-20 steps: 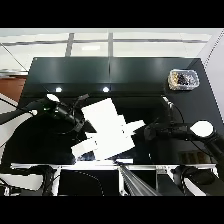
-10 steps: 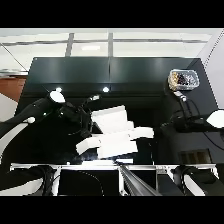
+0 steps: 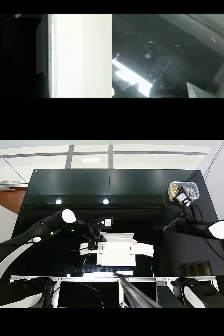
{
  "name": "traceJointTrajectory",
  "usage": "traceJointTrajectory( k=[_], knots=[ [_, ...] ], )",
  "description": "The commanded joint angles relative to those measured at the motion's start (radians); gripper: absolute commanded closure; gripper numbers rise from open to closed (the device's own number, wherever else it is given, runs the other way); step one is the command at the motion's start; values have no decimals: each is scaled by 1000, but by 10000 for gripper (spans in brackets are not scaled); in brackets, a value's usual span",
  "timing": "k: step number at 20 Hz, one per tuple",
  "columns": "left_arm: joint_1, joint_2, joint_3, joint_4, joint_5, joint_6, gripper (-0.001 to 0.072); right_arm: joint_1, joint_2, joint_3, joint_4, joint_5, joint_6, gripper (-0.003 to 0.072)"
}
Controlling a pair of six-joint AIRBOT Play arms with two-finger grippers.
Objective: Fold the box and place the chain.
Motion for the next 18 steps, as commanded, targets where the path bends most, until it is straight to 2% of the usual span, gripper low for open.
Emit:
traceJointTrajectory(
  k=[1,7,12,18],
  knots=[
    [5,-24,1,13,45,23,678,46,-1,-58,113,35,-288,-16],
    [6,-46,1,12,60,23,678,256,-2,-191,124,37,-376,-15],
    [6,-46,1,12,63,6,677,366,-35,-200,126,-2,-430,-16],
    [6,-46,1,13,63,1,677,417,-97,-199,144,-22,-533,-16]
  ],
)
